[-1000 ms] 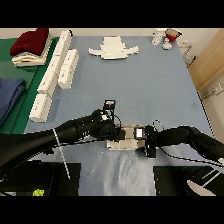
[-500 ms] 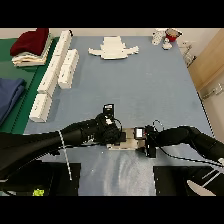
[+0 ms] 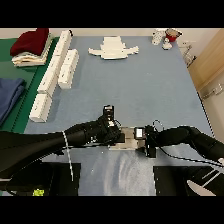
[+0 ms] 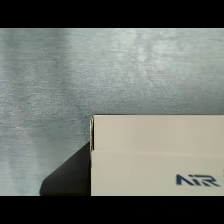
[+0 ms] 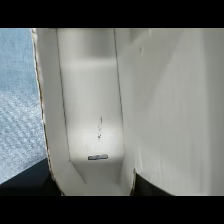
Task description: Fold the box.
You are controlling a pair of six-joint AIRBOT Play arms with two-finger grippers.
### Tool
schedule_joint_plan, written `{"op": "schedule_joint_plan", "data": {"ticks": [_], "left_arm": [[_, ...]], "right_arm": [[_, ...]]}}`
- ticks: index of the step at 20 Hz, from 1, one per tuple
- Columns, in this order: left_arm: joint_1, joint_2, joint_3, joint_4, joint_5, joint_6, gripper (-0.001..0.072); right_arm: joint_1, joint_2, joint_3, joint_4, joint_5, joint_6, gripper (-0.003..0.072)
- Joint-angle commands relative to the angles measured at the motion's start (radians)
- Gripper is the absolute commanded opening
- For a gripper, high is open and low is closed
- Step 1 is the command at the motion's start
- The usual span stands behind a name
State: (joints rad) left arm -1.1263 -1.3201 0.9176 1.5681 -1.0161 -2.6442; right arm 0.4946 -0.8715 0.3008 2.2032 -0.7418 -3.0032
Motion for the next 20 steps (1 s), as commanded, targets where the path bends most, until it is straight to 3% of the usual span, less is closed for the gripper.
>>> {"op": "schedule_joint_plan", "data": {"ticks": [1,7,8,9,10,15,20], "left_arm": [[0.0,-0.002,0.001,0.015,-0.009,-0.02,0.0012],[-0.002,-0.002,0.001,0.008,-0.014,-0.019,0.0015],[-0.002,-0.002,0.001,0.007,-0.013,-0.017,0.0083],[-0.002,-0.002,0.001,0.003,-0.014,-0.016,0.0406],[-0.002,-0.002,0.001,0.003,-0.014,-0.016,0.0615],[-0.002,0.0,0.038,-0.001,-0.039,0.027,0.061],[-0.028,0.051,0.204,0.029,-0.359,0.225,0.0581]], "right_arm": [[0.0,0.0,0.0,0.0,0.0,0.0,0.0452],[0.0,0.0,0.0,0.0,0.0,0.0,0.0452],[0.0,0.0,0.0,0.0,0.0,0.0,0.0452],[0.0,0.0,0.0,0.0,0.0,0.0,0.0452],[0.0,0.0,0.0,0.0,0.0,0.0,0.0452],[0.0,0.0,0.0,0.0,0.0,0.0,0.0451],[0.0,0.0,0.0,0.0,0.0,0.0,0.0451]]}}
